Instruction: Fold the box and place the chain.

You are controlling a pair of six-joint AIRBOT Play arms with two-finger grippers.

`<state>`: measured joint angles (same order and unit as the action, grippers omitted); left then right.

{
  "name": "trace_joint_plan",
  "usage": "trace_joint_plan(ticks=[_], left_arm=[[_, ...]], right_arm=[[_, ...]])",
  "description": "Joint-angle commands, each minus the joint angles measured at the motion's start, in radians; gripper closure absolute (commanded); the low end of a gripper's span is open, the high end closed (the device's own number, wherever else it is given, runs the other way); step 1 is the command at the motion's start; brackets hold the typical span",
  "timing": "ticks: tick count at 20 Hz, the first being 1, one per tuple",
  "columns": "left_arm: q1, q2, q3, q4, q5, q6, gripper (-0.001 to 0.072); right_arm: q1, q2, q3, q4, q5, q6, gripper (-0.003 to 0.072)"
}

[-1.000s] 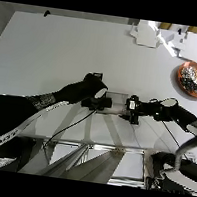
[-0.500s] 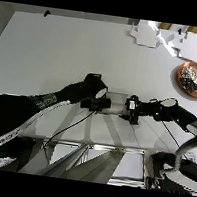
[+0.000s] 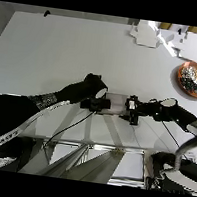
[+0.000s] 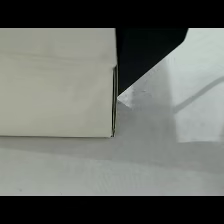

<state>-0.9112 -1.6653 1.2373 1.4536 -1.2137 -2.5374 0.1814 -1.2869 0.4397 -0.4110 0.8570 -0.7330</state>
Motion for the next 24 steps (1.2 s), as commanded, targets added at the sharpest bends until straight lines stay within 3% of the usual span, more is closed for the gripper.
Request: trace_joint_plan(ticks=[1,2,3,9,10,12,13,18,21,24], left_arm=[[0.014,0.019,0.001,-0.002,-0.003,0.029,0.0533],[0.022,0.040,0.001,0.000,-0.003,0.044,0.0405],[0.032,0.063,0.001,0.000,-0.003,0.068,0.0325],[0.109,0.216,-0.003,-0.007,-0.060,0.367,0.0313],[0.126,0.246,-0.014,-0.026,-0.060,0.476,0.0284],[0.154,0.327,-0.067,-0.044,-0.038,0.774,0.0111],[0.168,0.373,-0.112,-0.055,-0.001,0.937,0.0077],[0.312,0.593,-0.472,-0.320,0.260,1.899,0.0067],[0.401,0.587,-0.641,-0.562,0.370,2.516,0.0076],[0.436,0.509,-0.697,-0.721,0.406,2.858,0.0079]], right_arm=[[0.000,0.001,0.000,-0.002,-0.001,0.000,0.0284],[0.000,0.001,0.000,-0.002,-0.001,0.000,0.0284],[0.000,0.001,0.000,-0.002,-0.001,0.000,0.0284],[0.000,0.001,0.000,-0.002,-0.001,0.000,0.0284],[0.000,0.001,0.000,-0.002,-0.001,0.000,0.0284],[0.000,0.001,0.000,-0.002,-0.001,0.000,0.0284],[0.000,0.001,0.000,-0.002,-0.001,0.000,0.0284],[0.000,0.001,0.000,-0.002,-0.001,0.000,0.0284],[0.000,0.001,0.000,-0.002,-0.001,0.000,0.0284],[0.000,0.001,0.000,-0.003,-0.001,0.000,0.0284]])
